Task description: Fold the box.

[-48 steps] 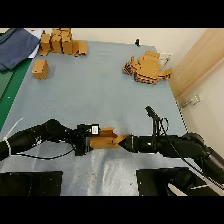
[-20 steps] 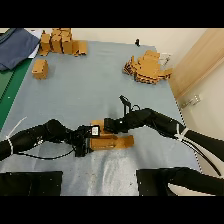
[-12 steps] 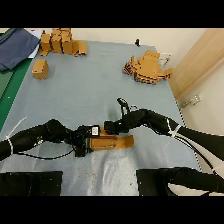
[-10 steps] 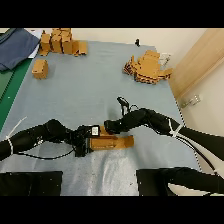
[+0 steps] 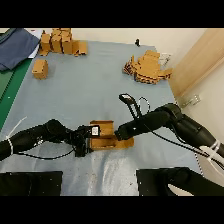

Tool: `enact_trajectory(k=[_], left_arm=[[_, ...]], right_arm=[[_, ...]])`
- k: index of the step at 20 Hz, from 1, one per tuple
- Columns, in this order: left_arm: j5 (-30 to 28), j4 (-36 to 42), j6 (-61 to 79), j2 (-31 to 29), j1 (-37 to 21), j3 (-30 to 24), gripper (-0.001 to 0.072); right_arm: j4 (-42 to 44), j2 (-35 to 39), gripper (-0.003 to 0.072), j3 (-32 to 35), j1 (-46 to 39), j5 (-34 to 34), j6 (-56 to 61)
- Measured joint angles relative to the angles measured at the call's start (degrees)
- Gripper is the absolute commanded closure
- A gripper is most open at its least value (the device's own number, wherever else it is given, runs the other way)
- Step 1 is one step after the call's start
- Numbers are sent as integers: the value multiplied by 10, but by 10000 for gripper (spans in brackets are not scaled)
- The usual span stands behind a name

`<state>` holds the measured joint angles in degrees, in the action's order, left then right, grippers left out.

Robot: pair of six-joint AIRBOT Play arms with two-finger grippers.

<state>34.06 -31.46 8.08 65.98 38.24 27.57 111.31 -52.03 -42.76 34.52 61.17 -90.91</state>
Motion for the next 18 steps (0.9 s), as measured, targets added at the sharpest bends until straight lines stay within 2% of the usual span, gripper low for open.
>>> enact_trajectory(k=[1, 2, 3, 5, 8, 13, 17, 18], left_arm=[[0, 0, 0, 0, 0, 0, 355], [0, 0, 0, 0, 0, 0, 355], [0, 0, 0, 0, 0, 0, 354], [0, 0, 0, 0, 0, 0, 355], [0, 0, 0, 0, 0, 0, 355], [0, 0, 0, 0, 0, 0, 355], [0, 0, 0, 0, 0, 0, 355], [0, 0, 0, 0, 0, 0, 355]], right_arm=[[-11, 12, 369, 1, 6, 17, -12], [-26, 20, 185, 4, 12, 30, -27], [-44, 26, 95, 7, 15, 40, -43], [-83, 28, 95, 22, 18, 49, -98], [-98, 14, 95, 50, 22, 42, -204], [-63, -30, 95, 71, 28, -18, -369], [-39, -59, 103, 75, 31, -68, -440], [-31, -64, 190, 76, 32, -77, -457]])
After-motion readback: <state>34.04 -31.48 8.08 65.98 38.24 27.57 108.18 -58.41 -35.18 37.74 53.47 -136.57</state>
